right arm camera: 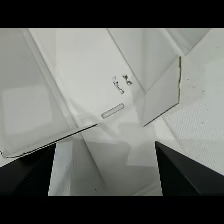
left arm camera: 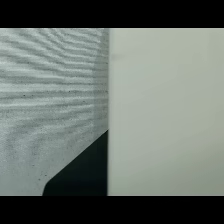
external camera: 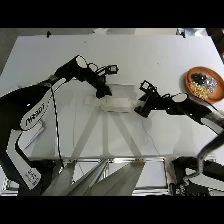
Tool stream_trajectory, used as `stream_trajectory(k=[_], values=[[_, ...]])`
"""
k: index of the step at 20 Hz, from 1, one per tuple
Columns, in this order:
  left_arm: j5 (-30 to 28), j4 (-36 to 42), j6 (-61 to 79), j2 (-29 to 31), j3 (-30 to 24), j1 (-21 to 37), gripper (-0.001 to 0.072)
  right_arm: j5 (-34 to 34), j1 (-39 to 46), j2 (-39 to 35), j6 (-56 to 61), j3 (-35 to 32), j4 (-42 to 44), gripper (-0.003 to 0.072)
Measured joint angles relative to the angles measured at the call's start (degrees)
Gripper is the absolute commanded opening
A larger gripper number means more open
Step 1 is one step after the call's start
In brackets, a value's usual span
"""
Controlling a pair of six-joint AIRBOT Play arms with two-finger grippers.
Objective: Fold the box and place the chain.
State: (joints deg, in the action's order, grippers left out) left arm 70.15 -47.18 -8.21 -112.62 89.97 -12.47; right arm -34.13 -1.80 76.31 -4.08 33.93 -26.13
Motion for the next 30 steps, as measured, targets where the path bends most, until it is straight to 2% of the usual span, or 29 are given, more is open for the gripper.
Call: stream_trajectory(k=[9,16,22,30], values=[[0.0,-0.04,0.04,0.0,0.0,0.0,0.0009,0.02,0.02,0.0,-5.16,0.11,4.79,0.069],[0.13,-0.09,0.09,0.0,0.0,0.0,0.0009,-5.66,0.02,0.0,-9.79,0.17,4.68,0.069],[-0.02,0.02,-0.13,0.0,0.0,0.0,0.0009,-7.08,0.0,0.0,-6.01,0.17,-4.55,0.069],[-0.02,0.0,0.02,0.0,0.0,0.0,0.0009,-4.61,0.0,0.0,-4.07,0.2,0.35,0.069]])
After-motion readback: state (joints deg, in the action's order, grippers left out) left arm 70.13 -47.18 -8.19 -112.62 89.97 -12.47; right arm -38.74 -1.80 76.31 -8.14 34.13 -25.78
